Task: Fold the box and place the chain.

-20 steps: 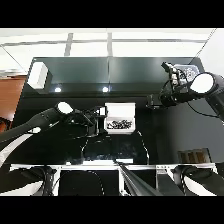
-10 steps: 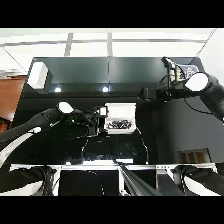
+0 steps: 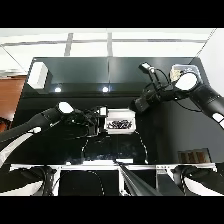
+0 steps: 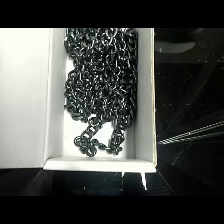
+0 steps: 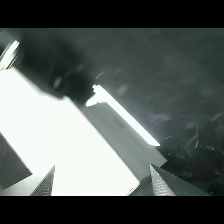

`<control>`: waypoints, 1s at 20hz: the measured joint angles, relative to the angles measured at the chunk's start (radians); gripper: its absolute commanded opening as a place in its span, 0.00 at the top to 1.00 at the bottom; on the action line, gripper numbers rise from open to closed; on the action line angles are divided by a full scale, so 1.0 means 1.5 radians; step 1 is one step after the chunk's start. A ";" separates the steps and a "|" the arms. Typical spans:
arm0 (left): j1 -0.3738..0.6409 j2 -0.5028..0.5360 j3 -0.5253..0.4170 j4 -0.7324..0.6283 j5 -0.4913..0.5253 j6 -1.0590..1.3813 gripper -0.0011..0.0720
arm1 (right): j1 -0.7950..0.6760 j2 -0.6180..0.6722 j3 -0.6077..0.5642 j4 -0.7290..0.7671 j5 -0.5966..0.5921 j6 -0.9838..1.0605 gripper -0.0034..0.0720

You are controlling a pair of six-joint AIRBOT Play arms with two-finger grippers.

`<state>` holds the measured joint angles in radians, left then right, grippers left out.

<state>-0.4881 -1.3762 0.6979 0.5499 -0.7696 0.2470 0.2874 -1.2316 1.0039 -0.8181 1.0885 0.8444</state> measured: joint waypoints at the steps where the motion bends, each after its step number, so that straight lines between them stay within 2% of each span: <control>1: 0.000 0.000 0.000 0.000 0.000 0.000 0.60 | 0.004 0.003 -0.001 0.000 0.019 -0.033 0.04; 4: 0.000 0.000 0.000 0.000 0.000 0.000 0.60 | 0.026 0.006 -0.019 -0.003 0.043 -0.131 0.04; 7: 0.000 0.000 0.000 0.000 0.000 0.000 0.60 | 0.052 0.004 -0.041 -0.005 0.035 -0.227 0.04; 14: 0.000 0.000 0.000 0.000 0.000 0.000 0.60 | 0.069 -0.011 -0.059 -0.006 0.021 -0.299 0.04; 15: 0.000 0.000 0.000 0.000 0.000 0.000 0.60 | 0.070 -0.011 -0.060 -0.006 0.020 -0.301 0.10; 16: 0.000 0.000 0.000 0.000 0.000 0.000 0.60 | 0.070 -0.012 -0.060 -0.006 0.020 -0.303 0.32; 17: 0.000 0.000 0.000 0.000 0.000 0.000 0.60 | 0.071 -0.012 -0.061 -0.006 0.020 -0.304 0.40; 18: 0.000 0.000 0.000 0.000 0.000 0.000 0.60 | 0.071 -0.013 -0.061 -0.006 0.019 -0.306 0.40; 19: 0.000 0.000 0.000 0.000 0.000 0.000 0.60 | 0.071 -0.013 -0.061 -0.006 0.019 -0.307 0.62; 20: 0.000 0.000 0.000 0.000 0.000 0.000 0.60 | 0.071 -0.013 -0.062 -0.006 0.018 -0.308 0.66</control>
<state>-0.4881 -1.3762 0.6979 0.5503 -0.7700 0.2466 0.3943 -1.2507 0.9115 -0.8272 1.1156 0.3824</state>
